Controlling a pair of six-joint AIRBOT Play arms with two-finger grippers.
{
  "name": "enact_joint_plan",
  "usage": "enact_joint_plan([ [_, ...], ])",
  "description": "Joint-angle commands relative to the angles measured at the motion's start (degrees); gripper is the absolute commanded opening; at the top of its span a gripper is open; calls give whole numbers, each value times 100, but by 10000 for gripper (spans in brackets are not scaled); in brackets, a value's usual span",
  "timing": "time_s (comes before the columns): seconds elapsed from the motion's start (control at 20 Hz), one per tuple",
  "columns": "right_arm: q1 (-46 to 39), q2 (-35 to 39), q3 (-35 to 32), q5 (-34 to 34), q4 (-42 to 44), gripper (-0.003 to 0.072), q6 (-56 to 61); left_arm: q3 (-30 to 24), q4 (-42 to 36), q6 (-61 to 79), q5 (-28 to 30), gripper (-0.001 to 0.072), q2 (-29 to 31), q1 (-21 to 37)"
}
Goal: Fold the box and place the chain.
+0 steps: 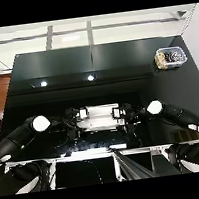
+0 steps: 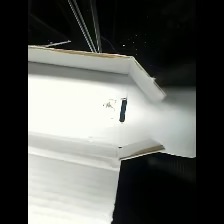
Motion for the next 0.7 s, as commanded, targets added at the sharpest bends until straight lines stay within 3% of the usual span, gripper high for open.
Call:
enact_joint_plan([
  [0.0,4,-4,2,2,0,181,0,39,-262,2,-101,263,-125,-94],
  [0.2,4,-4,2,2,0,181,0,37,-660,11,-103,217,-149,-94],
  [0.65,4,-4,2,2,0,181,0,37,-2212,232,105,218,-634,-94],
])
